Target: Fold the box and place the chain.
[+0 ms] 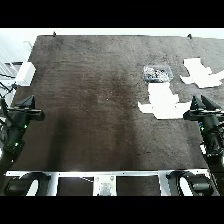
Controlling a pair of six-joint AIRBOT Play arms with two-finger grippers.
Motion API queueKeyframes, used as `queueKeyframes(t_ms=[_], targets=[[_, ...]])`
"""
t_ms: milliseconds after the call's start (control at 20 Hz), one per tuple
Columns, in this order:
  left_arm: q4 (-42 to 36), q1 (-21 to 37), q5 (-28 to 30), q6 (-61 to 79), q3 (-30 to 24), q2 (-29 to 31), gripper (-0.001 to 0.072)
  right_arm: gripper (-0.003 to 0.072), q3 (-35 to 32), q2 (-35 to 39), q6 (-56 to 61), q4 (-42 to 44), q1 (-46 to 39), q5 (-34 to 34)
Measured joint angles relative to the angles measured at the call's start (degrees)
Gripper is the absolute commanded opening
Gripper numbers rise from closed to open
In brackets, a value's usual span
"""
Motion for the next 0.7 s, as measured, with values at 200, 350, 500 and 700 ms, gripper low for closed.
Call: queueKeyframes(t_ms=[200, 350, 500, 700], targets=[[0.0, 0.0, 0.0, 0.0, 0.0, 0.0, 0.0021, 0.0420, 0.1, 0.0, 0.2, 0.1, 0.0, 0.2], [0.0, 0.0, 0.0, 0.0, 0.0, 0.0, 0.0021, 0.0420, 1.5, -0.3, 0.3, 0.1, 0.0, 0.5], [0.0, 0.0, 0.0, 0.0, 0.0, 0.0, 0.0021, 0.0420, 5.1, -3.8, 0.4, 0.3, -1.5, -1.7], [0.0, 0.0, -0.1, 0.0, 0.0, 0.0, 0.0021, 0.0419, 14.1, -16.7, 0.8, 2.5, -9.0, 1.0]])
